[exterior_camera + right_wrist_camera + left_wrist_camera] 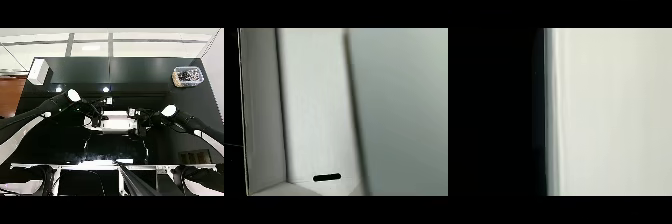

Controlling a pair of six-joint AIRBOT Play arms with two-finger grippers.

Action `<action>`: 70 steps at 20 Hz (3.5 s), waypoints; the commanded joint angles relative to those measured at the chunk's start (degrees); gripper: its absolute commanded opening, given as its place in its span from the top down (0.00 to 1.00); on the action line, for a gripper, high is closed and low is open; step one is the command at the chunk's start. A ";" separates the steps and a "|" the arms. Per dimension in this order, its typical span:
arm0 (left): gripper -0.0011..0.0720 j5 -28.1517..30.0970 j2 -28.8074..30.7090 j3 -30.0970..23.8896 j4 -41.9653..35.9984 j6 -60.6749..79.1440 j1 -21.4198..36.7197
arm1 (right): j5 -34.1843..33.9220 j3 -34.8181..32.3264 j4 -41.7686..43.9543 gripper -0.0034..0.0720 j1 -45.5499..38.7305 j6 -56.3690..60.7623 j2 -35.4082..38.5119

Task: Fold the box and place the chain.

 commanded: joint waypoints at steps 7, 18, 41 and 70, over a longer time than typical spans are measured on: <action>0.95 -0.02 -0.74 -0.02 -0.48 0.11 -0.02 | -0.42 0.04 -1.53 0.07 0.11 1.25 -0.13; 0.95 -0.52 -0.68 0.15 -0.46 0.04 0.00 | -0.59 0.04 -1.33 0.39 0.13 1.18 -0.13; 0.95 2.19 19.15 -9.88 -18.43 -33.77 4.28 | -0.61 0.04 -1.31 0.39 0.13 1.18 -0.13; 0.11 -6.58 27.54 -16.13 5.88 -11.96 8.72 | -0.61 0.04 -1.33 0.39 0.13 1.18 -0.13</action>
